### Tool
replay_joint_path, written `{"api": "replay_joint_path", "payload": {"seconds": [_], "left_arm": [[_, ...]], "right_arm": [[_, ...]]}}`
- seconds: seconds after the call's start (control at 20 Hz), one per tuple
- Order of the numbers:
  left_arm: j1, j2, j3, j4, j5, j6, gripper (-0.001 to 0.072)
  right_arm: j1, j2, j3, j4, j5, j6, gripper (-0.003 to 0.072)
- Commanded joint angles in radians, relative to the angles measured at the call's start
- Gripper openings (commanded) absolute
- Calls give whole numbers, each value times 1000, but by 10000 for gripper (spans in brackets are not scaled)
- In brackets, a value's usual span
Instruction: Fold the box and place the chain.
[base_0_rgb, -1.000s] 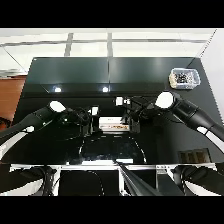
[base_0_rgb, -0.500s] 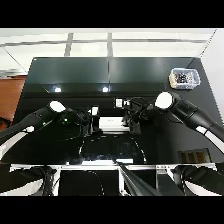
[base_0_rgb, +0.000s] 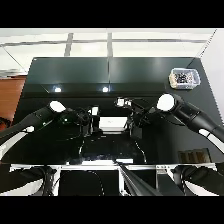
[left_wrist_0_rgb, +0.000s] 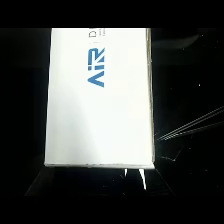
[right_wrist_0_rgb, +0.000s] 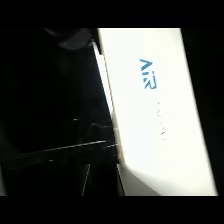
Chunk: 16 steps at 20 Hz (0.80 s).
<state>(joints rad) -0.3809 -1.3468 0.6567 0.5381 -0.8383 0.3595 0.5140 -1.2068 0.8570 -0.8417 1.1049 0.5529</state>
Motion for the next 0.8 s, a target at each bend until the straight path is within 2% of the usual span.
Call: {"api": "replay_joint_path", "payload": {"seconds": [0.0,0.05,0.15,0.25,0.4,0.55,0.75], "left_arm": [[-1,-1,1,0,1,0,277],[-1,-1,1,0,1,0,278],[-1,-1,1,0,1,0,277],[-1,-1,1,0,1,0,277],[-1,-1,1,0,0,0,277],[-1,-1,1,0,0,0,277],[-1,-1,1,0,1,0,278]], "right_arm": [[-19,18,-3,15,123,360,196],[-20,18,-10,24,120,444,195],[-20,17,-39,119,60,486,15],[-20,8,-67,249,-66,487,15],[-20,-29,-68,333,-194,488,15],[-20,-79,-68,318,-231,500,15],[-20,-144,-69,214,-233,542,15]]}}
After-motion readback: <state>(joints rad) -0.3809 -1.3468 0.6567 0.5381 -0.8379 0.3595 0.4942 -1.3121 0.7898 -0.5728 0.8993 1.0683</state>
